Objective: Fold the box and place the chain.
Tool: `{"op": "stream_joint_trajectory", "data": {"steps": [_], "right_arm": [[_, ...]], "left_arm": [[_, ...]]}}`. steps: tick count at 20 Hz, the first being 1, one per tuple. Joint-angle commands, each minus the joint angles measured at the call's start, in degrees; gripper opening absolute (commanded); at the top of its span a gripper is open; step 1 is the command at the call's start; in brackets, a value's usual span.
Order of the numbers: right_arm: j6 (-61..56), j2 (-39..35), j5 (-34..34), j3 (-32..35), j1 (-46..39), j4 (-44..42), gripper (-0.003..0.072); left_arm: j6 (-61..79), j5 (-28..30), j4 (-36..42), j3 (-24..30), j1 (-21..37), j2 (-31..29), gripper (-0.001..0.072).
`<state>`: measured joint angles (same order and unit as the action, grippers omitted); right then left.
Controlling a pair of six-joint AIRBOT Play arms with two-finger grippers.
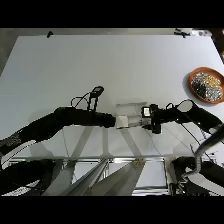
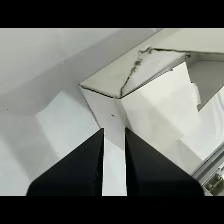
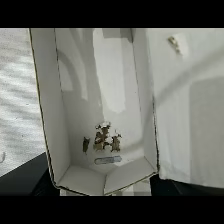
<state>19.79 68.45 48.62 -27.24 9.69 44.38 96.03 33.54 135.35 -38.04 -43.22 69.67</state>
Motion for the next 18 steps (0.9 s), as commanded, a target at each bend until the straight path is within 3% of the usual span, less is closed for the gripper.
{"op": "stream_joint_trajectory", "data": {"steps": [1, 7, 8, 9, 10, 13, 14, 15, 17, 18], "right_arm": [[0.00, -0.04, 0.00, -0.04, 0.00, 0.00, 0.0433], [0.00, -0.04, 0.00, -0.04, 0.00, 0.00, 0.0433], [0.00, -0.04, 0.00, -0.04, 0.00, 0.00, 0.0433], [0.00, -0.04, 0.00, -0.04, 0.00, 0.00, 0.0433], [0.00, -0.04, 0.00, -0.04, 0.00, 0.00, 0.0433], [0.00, -0.04, 0.00, -0.04, 0.00, 0.00, 0.0433], [0.00, -0.04, 0.00, -0.04, 0.00, 0.00, 0.0433], [0.00, -0.04, 0.00, -0.04, 0.00, 0.00, 0.0433], [0.00, -0.04, 0.00, -0.04, 0.00, 0.00, 0.0433], [0.00, -0.04, 0.00, -0.04, 0.00, 0.00, 0.0433]], "left_arm": [[0.22, -0.11, 1.07, 0.00, -0.09, -1.09, 0.0154], [1.92, 2.64, 0.09, 0.00, -0.09, -2.49, 0.0161], [1.92, 2.93, 0.07, 0.00, -0.09, -2.36, 0.0214], [1.86, 2.91, 0.07, 0.00, 0.02, -2.32, 0.0394], [1.60, 2.89, 0.11, -0.02, 0.13, -2.45, 0.0507], [1.55, 3.89, -0.07, 0.00, 0.90, -4.22, 0.0512], [1.55, 5.01, -0.31, 0.00, 1.99, -5.18, 0.0506], [1.49, 6.56, -1.25, 0.00, 3.65, -6.40, 0.0440], [1.11, 9.88, -5.31, 0.00, 7.56, -9.09, 0.0218], [-0.79, 11.74, -8.31, 0.00, 9.42, -10.08, 0.0063]]}}
